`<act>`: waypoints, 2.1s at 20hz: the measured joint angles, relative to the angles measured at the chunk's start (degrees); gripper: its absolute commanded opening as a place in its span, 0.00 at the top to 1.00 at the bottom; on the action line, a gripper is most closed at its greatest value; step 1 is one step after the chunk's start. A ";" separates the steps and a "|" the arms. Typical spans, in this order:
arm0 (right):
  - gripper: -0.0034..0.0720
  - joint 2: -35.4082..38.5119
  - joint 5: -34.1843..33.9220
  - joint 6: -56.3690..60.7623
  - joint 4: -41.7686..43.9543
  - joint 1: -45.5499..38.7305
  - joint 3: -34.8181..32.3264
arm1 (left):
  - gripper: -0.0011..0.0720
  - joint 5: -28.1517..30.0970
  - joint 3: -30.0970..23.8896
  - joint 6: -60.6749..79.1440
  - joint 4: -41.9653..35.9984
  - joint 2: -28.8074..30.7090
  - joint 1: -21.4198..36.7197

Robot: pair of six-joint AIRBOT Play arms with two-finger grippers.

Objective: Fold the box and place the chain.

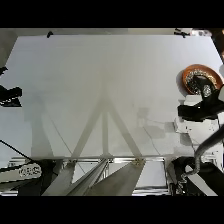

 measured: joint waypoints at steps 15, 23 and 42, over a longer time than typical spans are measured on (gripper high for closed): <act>0.14 -9.81 -1.81 -11.47 -31.12 -16.90 2.32 | 0.97 -0.02 0.00 0.00 0.00 0.00 -0.02; 0.15 -17.90 -12.46 -19.32 -32.09 -34.25 2.32 | 0.97 -0.02 0.00 0.00 0.00 0.00 0.00; 0.94 -31.19 -17.97 -19.28 -33.27 -37.88 2.32 | 0.97 -0.02 0.00 0.00 0.00 0.00 -0.02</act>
